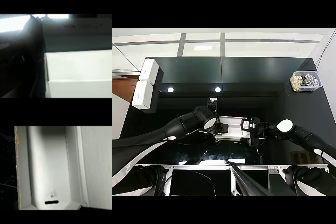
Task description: Fold the box and place the chain.
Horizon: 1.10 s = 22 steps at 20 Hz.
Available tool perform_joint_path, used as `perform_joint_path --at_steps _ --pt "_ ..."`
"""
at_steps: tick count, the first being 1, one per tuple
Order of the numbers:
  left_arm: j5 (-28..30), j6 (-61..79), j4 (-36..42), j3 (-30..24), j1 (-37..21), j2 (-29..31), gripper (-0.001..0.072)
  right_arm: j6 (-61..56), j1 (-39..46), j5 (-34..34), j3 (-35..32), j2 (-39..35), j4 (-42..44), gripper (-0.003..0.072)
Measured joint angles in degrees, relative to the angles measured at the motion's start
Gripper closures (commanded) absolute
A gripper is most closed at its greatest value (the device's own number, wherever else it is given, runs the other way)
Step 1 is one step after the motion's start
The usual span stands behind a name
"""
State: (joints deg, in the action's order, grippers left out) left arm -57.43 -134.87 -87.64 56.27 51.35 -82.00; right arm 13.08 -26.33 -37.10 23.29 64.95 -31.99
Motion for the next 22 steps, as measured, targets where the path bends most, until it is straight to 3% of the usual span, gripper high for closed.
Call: perform_joint_path --at_steps 1,7,11,13,16,17,19,22 --pt "0.04 -0.17 -0.02 0.04 0.0 -0.13 0.0451 0.0 0.0 0.0 0.0 0.0 0.0 0.0142" --pt "0.44 -1.2 -0.02 0.15 0.07 -0.68 0.0494 0.0 0.0 0.02 0.0 0.0 0.0 0.0142" --pt "0.96 -1.84 -0.15 0.17 0.07 -0.74 0.0579 -0.04 0.0 0.04 0.0 0.0 0.0 0.0142" --pt "0.98 -2.01 -0.2 0.17 0.07 -0.74 0.0683 -0.07 0.0 0.04 0.0 0.0 0.02 0.0142" --pt "1.2 -2.01 -0.17 0.17 0.09 -0.74 0.0683 -0.02 0.0 0.11 0.04 0.0 0.02 0.0142" --pt "1.27 -2.01 -0.17 0.15 0.11 -0.74 0.067 -0.02 0.0 0.09 0.04 0.0 0.02 0.0142" --pt "1.68 -2.1 -0.11 0.17 0.11 -0.74 0.0463 -0.11 0.0 0.09 0.04 0.0 0.02 0.0142" --pt "1.4 -2.21 0.22 0.85 0.11 -0.76 0.03 -0.07 0.0 0.09 0.04 0.0 0.02 0.0142"
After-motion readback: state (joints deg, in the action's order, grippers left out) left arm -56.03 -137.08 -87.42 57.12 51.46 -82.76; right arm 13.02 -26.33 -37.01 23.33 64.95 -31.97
